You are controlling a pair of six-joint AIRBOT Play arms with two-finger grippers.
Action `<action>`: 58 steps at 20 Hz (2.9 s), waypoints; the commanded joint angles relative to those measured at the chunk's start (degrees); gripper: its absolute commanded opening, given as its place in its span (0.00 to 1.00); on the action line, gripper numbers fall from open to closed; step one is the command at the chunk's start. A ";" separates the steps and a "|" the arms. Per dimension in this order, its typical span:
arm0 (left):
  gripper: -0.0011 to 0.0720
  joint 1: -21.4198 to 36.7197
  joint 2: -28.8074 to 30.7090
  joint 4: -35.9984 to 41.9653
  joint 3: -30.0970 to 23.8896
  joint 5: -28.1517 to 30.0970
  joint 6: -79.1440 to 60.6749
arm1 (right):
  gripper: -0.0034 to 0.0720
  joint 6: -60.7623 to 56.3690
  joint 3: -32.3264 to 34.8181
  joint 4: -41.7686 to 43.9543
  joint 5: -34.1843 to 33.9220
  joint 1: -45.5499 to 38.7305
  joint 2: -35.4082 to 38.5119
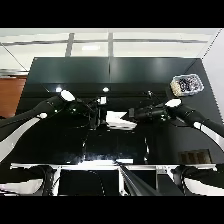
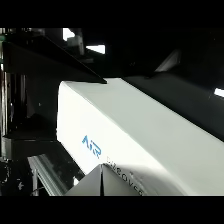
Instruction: Fold the box and place the chain.
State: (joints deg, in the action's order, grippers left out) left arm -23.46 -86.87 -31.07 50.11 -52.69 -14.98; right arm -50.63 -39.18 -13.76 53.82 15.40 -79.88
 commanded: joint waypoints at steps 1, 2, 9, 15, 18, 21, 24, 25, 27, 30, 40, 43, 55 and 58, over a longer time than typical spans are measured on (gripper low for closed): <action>0.50 0.09 0.09 0.02 0.02 -0.28 0.22 | 0.07 0.74 -1.31 -1.88 2.78 -1.92 3.21; 0.51 0.15 0.28 0.04 0.02 -0.37 0.22 | 0.07 0.72 -2.40 -4.22 3.89 -3.37 6.03; 1.00 0.42 4.35 -11.17 1.70 -0.52 10.38 | 0.07 -8.46 -5.29 -23.93 11.85 -18.69 27.67; 1.00 -3.04 9.16 -6.14 6.45 -1.11 12.76 | 0.07 -11.30 -5.27 -29.44 13.73 -25.73 32.39; 1.00 -8.55 5.92 -5.75 10.08 1.60 12.92 | 0.07 -11.32 -5.27 -29.40 13.55 -25.70 32.39; 1.00 -13.64 0.15 -7.39 14.12 1.66 14.19 | 0.07 -11.32 -5.27 -29.40 13.57 -25.70 32.39; 1.00 -15.02 -4.22 -10.23 18.78 -0.57 24.46 | 0.07 -11.30 -5.27 -29.40 13.60 -25.70 32.39; 1.00 -14.97 -5.16 -11.56 19.85 -2.01 25.75 | 0.07 -11.30 -5.27 -29.42 13.57 -25.70 32.39; 1.00 -14.67 -5.51 -13.05 20.37 -1.99 25.99 | 0.07 -11.28 -5.27 -29.42 13.49 -25.70 32.39; 1.00 -14.25 -5.53 -14.21 20.37 -2.80 27.69 | 0.07 -11.23 -5.27 -29.44 13.44 -25.70 32.39; 1.00 -14.19 -5.53 -14.93 20.37 -3.50 28.92 | 0.07 -11.26 -5.27 -29.81 12.98 -25.70 32.39; 1.00 -14.32 -5.53 -15.06 20.37 -3.48 28.87 | 0.07 -11.26 -5.27 -29.81 12.96 -25.70 32.39; 0.97 -18.49 -8.92 -30.86 20.50 0.02 36.02 | 0.07 -11.28 -5.27 -29.81 11.69 -25.70 32.39; 0.41 -18.49 -8.74 -36.52 21.29 -2.27 43.45 | 0.07 -11.28 -5.27 -29.81 10.80 -25.70 32.39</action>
State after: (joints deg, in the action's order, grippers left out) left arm -41.60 -95.46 -60.42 70.91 -54.37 21.02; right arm -61.89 -44.40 -43.59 65.32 -10.31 -47.55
